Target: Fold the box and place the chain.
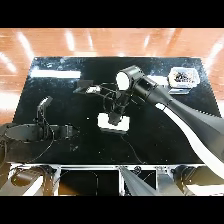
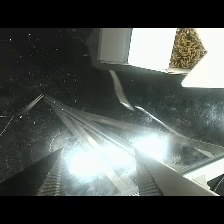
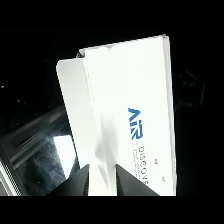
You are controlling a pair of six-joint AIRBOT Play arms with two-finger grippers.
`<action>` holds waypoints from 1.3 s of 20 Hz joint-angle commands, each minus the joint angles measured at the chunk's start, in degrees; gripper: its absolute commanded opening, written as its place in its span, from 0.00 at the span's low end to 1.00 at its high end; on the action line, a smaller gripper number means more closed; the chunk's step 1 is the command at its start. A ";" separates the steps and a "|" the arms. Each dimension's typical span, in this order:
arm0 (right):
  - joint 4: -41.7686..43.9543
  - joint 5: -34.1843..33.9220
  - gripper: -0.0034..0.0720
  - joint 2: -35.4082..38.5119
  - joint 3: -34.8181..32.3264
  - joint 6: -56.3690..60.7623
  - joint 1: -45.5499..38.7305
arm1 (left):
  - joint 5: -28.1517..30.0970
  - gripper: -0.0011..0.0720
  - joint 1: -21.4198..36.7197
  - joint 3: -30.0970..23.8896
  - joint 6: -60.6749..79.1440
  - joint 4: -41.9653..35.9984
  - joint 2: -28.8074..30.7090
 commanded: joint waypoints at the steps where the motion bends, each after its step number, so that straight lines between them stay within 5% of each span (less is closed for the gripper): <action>1: -2.14 0.00 0.33 -0.07 -0.02 0.48 0.35 | 0.07 0.77 0.04 -0.02 0.00 -0.02 -0.04; 2: -2.89 -0.13 0.37 -0.04 -0.02 0.92 0.35 | 0.04 0.77 0.04 -0.02 0.00 -0.02 -0.04; 3: -3.34 -0.46 0.66 -0.04 -0.02 1.68 0.35 | 0.04 0.77 0.04 -0.02 0.00 -0.02 -0.04; 4: -4.26 -0.87 0.71 -0.04 -0.02 2.40 0.35 | 0.04 0.77 0.04 -0.02 0.00 -0.02 -0.04; 11: -5.51 -1.95 0.69 -0.07 -0.02 2.34 0.35 | 0.04 0.77 0.04 -0.02 0.00 -0.02 -0.04; 12: -5.42 -2.03 0.61 -0.07 -0.02 2.27 0.35 | 0.04 0.77 0.04 -0.02 0.00 -0.02 -0.04; 13: -5.40 -1.99 0.40 -0.11 -0.02 2.12 0.35 | 0.04 0.77 0.04 -0.02 0.00 -0.02 -0.04; 26: -4.76 -2.03 0.39 -0.15 -3.32 2.16 0.63 | 0.04 0.77 0.04 -0.02 0.00 0.00 -0.04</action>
